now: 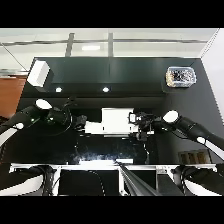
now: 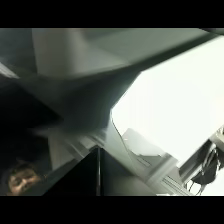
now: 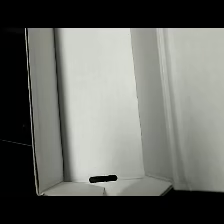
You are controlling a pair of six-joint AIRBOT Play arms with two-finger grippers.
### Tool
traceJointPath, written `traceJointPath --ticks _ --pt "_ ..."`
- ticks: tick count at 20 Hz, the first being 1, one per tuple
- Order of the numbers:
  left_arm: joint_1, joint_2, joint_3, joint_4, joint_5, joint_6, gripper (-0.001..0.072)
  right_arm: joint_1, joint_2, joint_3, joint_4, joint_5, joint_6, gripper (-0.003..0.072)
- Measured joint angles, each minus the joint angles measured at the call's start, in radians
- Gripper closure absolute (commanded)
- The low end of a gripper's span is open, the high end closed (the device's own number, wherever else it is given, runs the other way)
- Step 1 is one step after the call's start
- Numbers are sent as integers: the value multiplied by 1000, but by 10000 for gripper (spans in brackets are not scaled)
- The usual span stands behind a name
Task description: Fold the box and place the chain.
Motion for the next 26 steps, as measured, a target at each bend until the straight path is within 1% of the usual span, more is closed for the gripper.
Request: traceJointPath --ticks 1,3,4,7,10,13,15,19,21,26 --pt "-6 -2 17 -7 -6 12 374 0 0 0 0 0 0 495" --pt "-13 -6 55 -18 -43 35 65 0 0 0 0 0 0 495" --pt "-14 -6 74 -18 -58 43 -1 0 0 0 0 0 0 496" --pt "-18 -8 117 -3 -109 58 -1 0 0 0 0 0 0 495" --pt "-33 -8 138 21 -157 58 1 0 0 0 0 0 0 496" --pt "-70 -8 145 54 -163 30 1 0 0 0 0 0 0 495" --pt "-105 -8 148 74 -140 1 1 0 0 0 0 0 0 496" --pt "-172 -8 150 107 -37 -70 1 0 0 0 0 0 0 496" --pt "-192 -8 150 114 1 -94 4 0 0 0 1 0 0 496" --pt "-211 -8 150 121 54 -154 5 0 0 0 1 -1 1 496"
